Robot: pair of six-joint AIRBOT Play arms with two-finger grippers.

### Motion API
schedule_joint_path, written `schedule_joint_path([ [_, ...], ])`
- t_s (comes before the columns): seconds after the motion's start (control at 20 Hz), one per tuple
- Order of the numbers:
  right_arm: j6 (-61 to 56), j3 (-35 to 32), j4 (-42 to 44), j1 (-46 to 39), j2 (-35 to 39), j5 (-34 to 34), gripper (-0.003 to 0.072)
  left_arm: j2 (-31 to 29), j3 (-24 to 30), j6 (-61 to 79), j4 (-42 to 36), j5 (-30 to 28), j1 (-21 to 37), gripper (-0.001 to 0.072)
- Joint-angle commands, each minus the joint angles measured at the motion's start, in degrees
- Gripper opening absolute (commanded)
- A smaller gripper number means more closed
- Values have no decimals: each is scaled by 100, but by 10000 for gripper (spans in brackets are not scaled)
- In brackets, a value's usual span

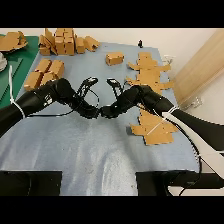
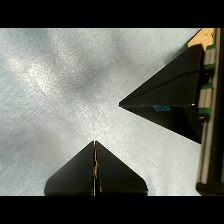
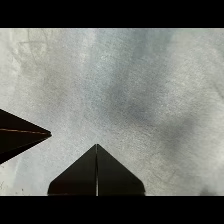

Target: Fold the box.

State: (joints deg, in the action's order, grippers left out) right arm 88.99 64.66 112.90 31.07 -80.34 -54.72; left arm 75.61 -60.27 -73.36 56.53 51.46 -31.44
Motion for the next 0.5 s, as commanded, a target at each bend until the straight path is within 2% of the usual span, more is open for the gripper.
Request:
schedule_joint_path([
  [0.0,0,7,2,-2,0,0,3,4,-2,2,2,-2,0,12],
  [0.45,-4,7,33,-2,0,4,3,4,-2,2,2,0,0,12],
])
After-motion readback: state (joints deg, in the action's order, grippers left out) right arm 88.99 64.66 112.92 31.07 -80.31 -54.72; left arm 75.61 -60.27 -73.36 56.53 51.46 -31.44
